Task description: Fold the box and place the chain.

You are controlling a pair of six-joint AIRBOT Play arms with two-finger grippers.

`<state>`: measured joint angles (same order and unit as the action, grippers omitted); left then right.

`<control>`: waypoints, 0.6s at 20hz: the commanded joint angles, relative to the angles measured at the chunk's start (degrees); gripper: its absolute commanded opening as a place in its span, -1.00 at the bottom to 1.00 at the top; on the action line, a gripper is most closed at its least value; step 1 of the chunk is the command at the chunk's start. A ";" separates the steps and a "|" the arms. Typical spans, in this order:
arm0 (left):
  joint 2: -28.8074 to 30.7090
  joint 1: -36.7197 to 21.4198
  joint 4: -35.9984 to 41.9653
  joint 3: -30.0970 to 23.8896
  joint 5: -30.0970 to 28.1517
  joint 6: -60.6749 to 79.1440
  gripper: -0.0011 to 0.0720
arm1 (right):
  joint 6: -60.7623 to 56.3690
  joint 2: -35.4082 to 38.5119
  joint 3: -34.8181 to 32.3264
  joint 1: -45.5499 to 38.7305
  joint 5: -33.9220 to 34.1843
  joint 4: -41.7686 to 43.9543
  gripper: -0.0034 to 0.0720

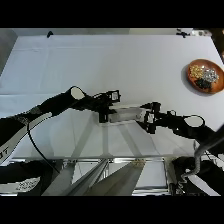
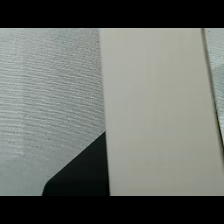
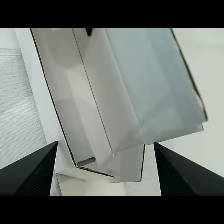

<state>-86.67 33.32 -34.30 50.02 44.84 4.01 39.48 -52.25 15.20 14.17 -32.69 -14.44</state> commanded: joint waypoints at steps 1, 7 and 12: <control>0.04 -0.02 -0.02 0.00 0.00 0.00 -0.93 | 0.02 -0.04 0.04 -2.25 -1.86 -0.57 0.82; 0.04 -0.02 -0.02 0.00 0.00 0.00 -0.93 | 3.19 -1.51 0.15 -2.82 -3.17 0.31 0.82; 0.04 -0.02 -0.02 0.00 0.00 0.00 -0.93 | 4.74 -7.21 3.96 -2.82 -4.26 0.33 0.82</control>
<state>-86.67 33.32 -34.33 50.02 44.88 4.01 43.22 -56.82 17.28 11.40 -36.18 -14.35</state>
